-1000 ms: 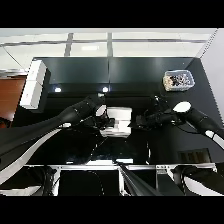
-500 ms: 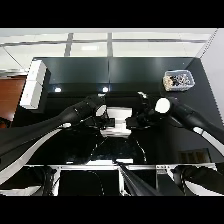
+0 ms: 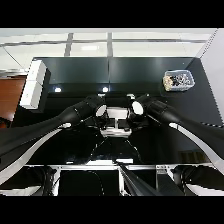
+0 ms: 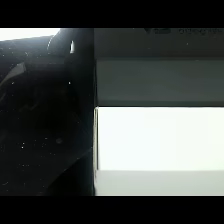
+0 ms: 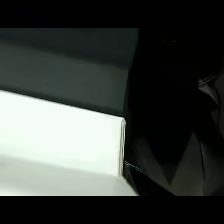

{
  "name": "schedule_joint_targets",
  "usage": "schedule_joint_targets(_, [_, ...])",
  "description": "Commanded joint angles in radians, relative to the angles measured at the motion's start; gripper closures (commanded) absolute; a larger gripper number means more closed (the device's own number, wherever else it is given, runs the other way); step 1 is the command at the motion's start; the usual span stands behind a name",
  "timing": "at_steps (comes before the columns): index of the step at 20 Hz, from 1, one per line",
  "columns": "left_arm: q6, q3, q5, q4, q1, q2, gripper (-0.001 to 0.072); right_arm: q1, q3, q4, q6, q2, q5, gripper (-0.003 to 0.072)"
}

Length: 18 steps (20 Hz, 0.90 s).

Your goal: Fold the box and place the chain.

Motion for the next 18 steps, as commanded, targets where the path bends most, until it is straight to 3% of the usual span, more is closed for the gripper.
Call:
schedule_joint_targets(1, [0.000, 0.001, -0.001, 0.000, 0.001, 0.000, 0.0685, 0.024, 0.016, -0.032, 0.080, -0.037, 0.015, 0.0384])
schedule_joint_targets(2, [0.000, 0.001, -0.001, 0.000, 0.001, 0.000, 0.0685, 0.024, 0.016, -0.032, 0.095, -0.038, 0.014, 0.0385])
schedule_joint_targets(3, [0.000, 0.001, -0.001, 0.001, 0.001, 0.000, 0.0685, 0.024, 0.016, -0.032, 0.107, -0.038, 0.011, 0.0456])
schedule_joint_targets(4, [0.000, 0.001, -0.001, 0.000, 0.001, 0.000, 0.0685, 0.024, 0.016, -0.032, 0.108, -0.038, 0.006, 0.0646])
schedule_joint_targets(5, [0.000, 0.001, -0.001, 0.000, 0.001, 0.000, 0.0685, 0.026, 0.016, -0.032, 0.112, -0.038, 0.003, 0.0674])
schedule_joint_targets(12, [0.000, 0.001, -0.001, 0.000, 0.001, 0.000, 0.0685, 0.027, 0.016, -0.032, 0.124, -0.038, 0.002, 0.0666])
schedule_joint_targets(13, [0.000, 0.001, -0.001, 0.000, 0.001, 0.000, 0.0685, 0.027, 0.016, -0.033, 0.127, -0.038, 0.000, 0.0533])
schedule_joint_targets(14, [0.000, 0.001, -0.001, 0.000, 0.001, 0.000, 0.0685, 0.027, 0.016, -0.032, 0.127, -0.038, 0.000, 0.0516])
schedule_joint_targets(15, [0.000, 0.001, -0.001, 0.000, 0.001, 0.000, 0.0685, 0.027, 0.016, -0.033, 0.127, -0.038, 0.000, 0.0521])
schedule_joint_targets(16, [0.000, 0.001, -0.001, 0.000, 0.001, 0.000, 0.0685, 0.027, 0.016, -0.036, 0.127, -0.038, 0.000, 0.0684])
schedule_joint_targets(18, [0.000, 0.001, -0.001, 0.000, 0.001, 0.000, 0.0685, 0.027, 0.016, -0.045, 0.138, -0.038, 0.004, 0.0676])
